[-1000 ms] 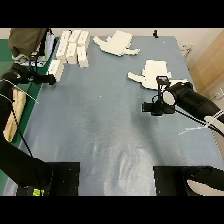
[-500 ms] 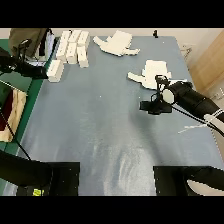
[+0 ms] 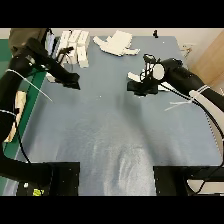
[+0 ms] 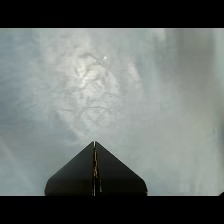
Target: Fold the box.
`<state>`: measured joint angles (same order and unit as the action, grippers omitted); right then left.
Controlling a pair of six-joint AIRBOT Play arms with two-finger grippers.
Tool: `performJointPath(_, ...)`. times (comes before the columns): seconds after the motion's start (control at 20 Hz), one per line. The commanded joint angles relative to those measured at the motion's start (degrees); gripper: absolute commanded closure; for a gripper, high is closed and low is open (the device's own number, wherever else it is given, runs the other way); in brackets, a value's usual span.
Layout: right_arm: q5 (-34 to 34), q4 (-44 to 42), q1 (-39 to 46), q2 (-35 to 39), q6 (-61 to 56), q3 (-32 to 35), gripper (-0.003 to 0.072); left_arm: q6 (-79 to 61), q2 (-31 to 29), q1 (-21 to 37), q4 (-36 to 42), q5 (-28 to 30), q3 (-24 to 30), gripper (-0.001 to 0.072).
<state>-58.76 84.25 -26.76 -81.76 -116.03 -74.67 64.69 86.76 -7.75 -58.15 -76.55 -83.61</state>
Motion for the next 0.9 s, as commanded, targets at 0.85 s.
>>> performJointPath(0.85, -0.13, -4.98, 0.0, -3.04, 0.57, -4.11, 0.0682, -0.7, 0.02, -23.67, 0.04, 6.93, 9.09, 0.0693)
